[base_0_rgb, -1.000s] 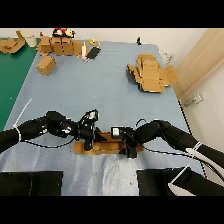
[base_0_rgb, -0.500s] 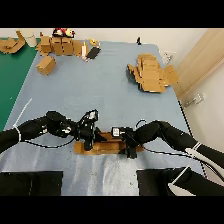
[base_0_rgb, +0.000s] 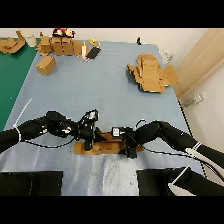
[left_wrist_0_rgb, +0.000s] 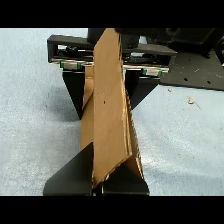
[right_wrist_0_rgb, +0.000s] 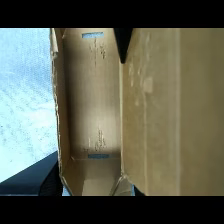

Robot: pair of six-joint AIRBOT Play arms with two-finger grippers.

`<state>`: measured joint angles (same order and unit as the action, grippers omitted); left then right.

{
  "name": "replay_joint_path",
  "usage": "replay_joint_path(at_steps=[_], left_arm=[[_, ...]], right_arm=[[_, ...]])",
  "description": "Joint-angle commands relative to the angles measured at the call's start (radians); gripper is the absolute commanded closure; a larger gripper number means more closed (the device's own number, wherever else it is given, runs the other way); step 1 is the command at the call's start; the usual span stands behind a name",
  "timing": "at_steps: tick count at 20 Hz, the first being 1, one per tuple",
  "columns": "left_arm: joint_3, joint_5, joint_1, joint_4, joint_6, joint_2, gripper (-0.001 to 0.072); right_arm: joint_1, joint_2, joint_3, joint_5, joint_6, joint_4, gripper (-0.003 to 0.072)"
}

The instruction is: Fold the box.

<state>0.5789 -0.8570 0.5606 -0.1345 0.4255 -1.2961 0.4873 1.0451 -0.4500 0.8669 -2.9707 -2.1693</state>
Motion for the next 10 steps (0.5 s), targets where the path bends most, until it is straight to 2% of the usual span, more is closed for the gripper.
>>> replay_joint_path(at_steps=[1, 10], left_arm=[[0.000, 0.000, -0.001, 0.000, 0.000, 0.000, 0.0697], [0.000, 0.000, -0.001, 0.000, 0.000, 0.000, 0.0697]], right_arm=[[0.001, 0.001, 0.000, -0.002, 0.000, 0.003, 0.0182], [0.001, 0.001, 0.000, 0.007, 0.000, 0.003, 0.0182]])
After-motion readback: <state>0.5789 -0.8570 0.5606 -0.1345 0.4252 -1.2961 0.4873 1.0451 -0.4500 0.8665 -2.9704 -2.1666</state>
